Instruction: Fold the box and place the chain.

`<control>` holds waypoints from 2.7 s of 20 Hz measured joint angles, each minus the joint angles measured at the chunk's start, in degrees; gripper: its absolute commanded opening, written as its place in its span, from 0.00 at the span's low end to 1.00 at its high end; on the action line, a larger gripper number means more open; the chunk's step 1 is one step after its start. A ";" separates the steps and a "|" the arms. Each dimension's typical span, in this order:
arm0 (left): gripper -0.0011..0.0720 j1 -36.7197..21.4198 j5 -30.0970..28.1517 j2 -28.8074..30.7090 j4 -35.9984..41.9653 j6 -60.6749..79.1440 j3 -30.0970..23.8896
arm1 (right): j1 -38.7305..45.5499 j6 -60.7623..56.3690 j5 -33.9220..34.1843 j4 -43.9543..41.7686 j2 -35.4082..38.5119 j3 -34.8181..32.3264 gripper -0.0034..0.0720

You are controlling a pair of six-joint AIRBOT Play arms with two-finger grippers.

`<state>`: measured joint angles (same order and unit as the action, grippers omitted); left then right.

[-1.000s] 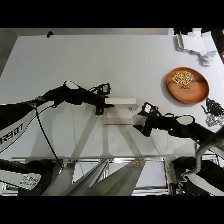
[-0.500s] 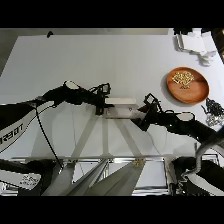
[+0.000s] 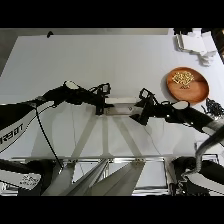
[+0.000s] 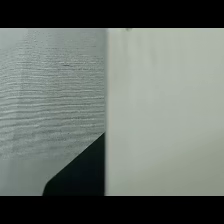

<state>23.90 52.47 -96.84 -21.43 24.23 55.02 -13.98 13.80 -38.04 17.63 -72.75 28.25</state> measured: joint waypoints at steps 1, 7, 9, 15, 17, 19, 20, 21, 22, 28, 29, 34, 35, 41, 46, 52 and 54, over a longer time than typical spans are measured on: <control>0.03 0.00 -0.07 0.00 0.02 0.00 0.00 | 0.83 1.27 -1.29 0.42 -1.40 1.51 0.99; 0.03 -0.02 -0.04 -0.02 0.00 0.11 0.00 | 3.21 8.72 -9.49 3.23 -5.42 6.05 0.97; 0.03 0.00 0.09 -0.02 -0.04 0.22 0.00 | 3.43 5.07 -10.58 7.13 -5.64 6.43 0.97; 0.03 0.00 0.11 -0.02 -0.07 0.20 0.00 | 3.61 -12.61 -9.09 14.97 -4.22 6.80 0.96; 0.03 0.00 0.11 -0.02 -0.04 0.20 0.00 | 3.61 -16.15 -8.26 15.85 -3.87 6.80 0.96; 0.03 0.00 0.09 -0.02 -0.04 0.20 0.00 | 3.61 -18.53 -7.72 16.31 -3.67 6.80 0.96; 0.03 0.00 0.09 -0.02 -0.04 0.20 0.00 | 3.61 -19.04 -7.61 16.41 -3.63 6.80 0.96; 0.03 0.00 0.09 -0.02 -0.04 0.20 0.00 | 3.61 -19.17 -7.48 16.55 -3.58 6.82 0.96; 0.03 0.00 0.07 -0.02 -0.04 0.20 0.00 | 3.63 -18.38 -7.30 16.63 -3.54 6.86 0.96; 0.03 0.00 0.02 -0.02 -0.02 0.15 0.00 | 5.07 -1.05 -9.49 13.09 -3.67 7.43 0.96; 0.03 0.00 0.02 -0.02 -0.02 0.13 0.00 | 5.53 1.81 -9.86 11.80 -3.91 7.48 0.96; 0.03 0.00 0.02 -0.02 0.00 0.13 0.00 | 6.69 9.29 -12.68 7.74 -5.68 7.52 0.96; 0.03 0.00 0.00 -0.02 0.00 0.13 0.00 | 6.78 9.38 -12.74 7.63 -5.88 7.54 0.96; 0.03 0.00 0.13 -0.02 -0.04 0.22 0.00 | 6.95 -3.21 -9.97 14.36 -6.10 7.89 0.96; 0.03 0.00 0.11 -0.02 -0.04 0.20 0.00 | 6.95 -8.57 -10.84 16.26 -5.49 9.79 0.96; 0.03 0.00 0.09 -0.02 -0.02 0.20 0.00 | 6.95 -7.74 -12.72 18.58 -4.17 10.36 0.95; 0.03 0.00 0.07 -0.02 -0.02 0.20 0.00 | 6.95 -6.82 -11.82 19.78 -2.64 8.81 0.96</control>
<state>23.90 52.53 -96.86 -21.45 24.43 55.02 -7.03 6.98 -49.87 37.41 -75.40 37.06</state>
